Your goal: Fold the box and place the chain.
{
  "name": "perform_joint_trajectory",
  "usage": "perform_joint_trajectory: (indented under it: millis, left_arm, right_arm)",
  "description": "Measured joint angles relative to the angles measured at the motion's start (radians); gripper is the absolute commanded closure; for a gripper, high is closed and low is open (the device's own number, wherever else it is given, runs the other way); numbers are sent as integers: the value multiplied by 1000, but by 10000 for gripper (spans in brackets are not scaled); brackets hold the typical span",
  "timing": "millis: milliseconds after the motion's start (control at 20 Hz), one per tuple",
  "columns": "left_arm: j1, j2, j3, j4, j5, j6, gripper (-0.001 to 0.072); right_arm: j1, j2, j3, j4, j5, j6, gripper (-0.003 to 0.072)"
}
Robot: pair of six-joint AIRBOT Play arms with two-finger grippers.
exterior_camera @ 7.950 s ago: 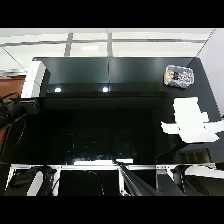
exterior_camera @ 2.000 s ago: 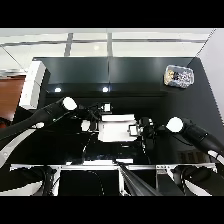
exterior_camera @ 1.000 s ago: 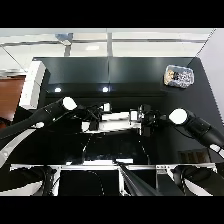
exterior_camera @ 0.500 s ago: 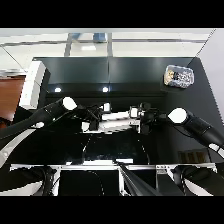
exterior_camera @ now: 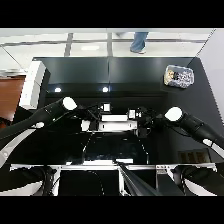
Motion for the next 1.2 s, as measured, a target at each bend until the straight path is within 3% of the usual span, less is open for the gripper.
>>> perform_joint_trajectory:
  millis: [450,1200]
  left_arm:
    - [0,0,0,0,0,-1,683]
    - [0,0,0,0,3,-2,683]
  right_arm:
    - [-50,-69,0,25,55,-65,31]
    - [-52,-138,1,61,34,-136,31]
